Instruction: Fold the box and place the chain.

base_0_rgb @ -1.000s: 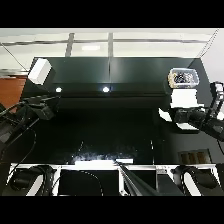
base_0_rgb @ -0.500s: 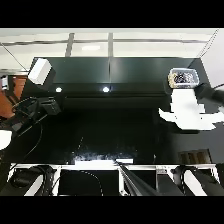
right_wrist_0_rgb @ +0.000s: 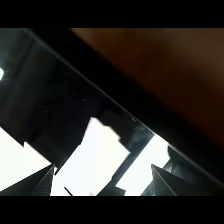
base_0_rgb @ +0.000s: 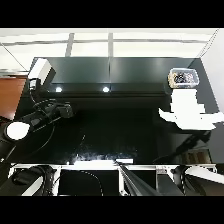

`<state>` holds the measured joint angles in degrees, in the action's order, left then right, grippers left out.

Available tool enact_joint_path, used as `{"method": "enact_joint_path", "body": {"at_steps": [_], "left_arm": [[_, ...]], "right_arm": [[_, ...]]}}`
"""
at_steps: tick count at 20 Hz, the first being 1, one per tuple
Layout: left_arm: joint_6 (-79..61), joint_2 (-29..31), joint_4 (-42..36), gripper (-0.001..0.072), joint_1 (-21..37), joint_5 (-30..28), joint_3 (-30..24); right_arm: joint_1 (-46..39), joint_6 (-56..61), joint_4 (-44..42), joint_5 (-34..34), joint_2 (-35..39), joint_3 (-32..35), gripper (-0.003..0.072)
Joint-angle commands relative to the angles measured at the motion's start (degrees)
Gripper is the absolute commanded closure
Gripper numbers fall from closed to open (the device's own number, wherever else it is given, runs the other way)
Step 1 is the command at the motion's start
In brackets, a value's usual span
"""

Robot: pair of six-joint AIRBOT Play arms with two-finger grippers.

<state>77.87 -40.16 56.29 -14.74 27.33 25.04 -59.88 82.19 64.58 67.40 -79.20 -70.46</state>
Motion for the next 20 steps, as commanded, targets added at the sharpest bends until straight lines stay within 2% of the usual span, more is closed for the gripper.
{"method": "enact_joint_path", "body": {"at_steps": [1,6,9,15,16,18,20], "left_arm": [[-2.84,-1.07,0.02,0.0007,-2.4,-0.04,0.0],[-2.89,-1.09,-0.02,0.0007,-4.46,-1.86,0.0],[-2.89,-1.09,-0.02,0.0007,-4.46,-2.64,0.0],[-2.89,-1.09,-0.02,0.0007,-4.44,-2.73,-0.02],[-2.89,-1.09,-0.02,0.0008,-4.44,-2.71,-0.02],[-2.89,-1.09,-0.02,0.0008,-4.44,-2.71,-0.02],[-2.89,-1.09,-0.02,0.0008,-4.44,-2.69,-0.02]], "right_arm": [[-9.9,-7.02,-12.09,7.67,-9.62,-2.89,-0.0028],[-6.91,-15.43,-13.62,24.9,-25.0,-14.01,-0.0027],[-3.23,-18.8,-18.34,25.64,-28.28,-14.4,-0.0027],[1.07,-21.68,-16.68,25.14,-28.46,-14.4,-0.0024],[1.11,-21.68,-16.24,25.62,-28.46,-14.4,0.0162],[1.05,-23.5,-16.04,27.5,-28.44,-14.4,0.0684],[1.09,-24.35,-16.24,28.89,-27.76,-14.12,0.0671]]}}
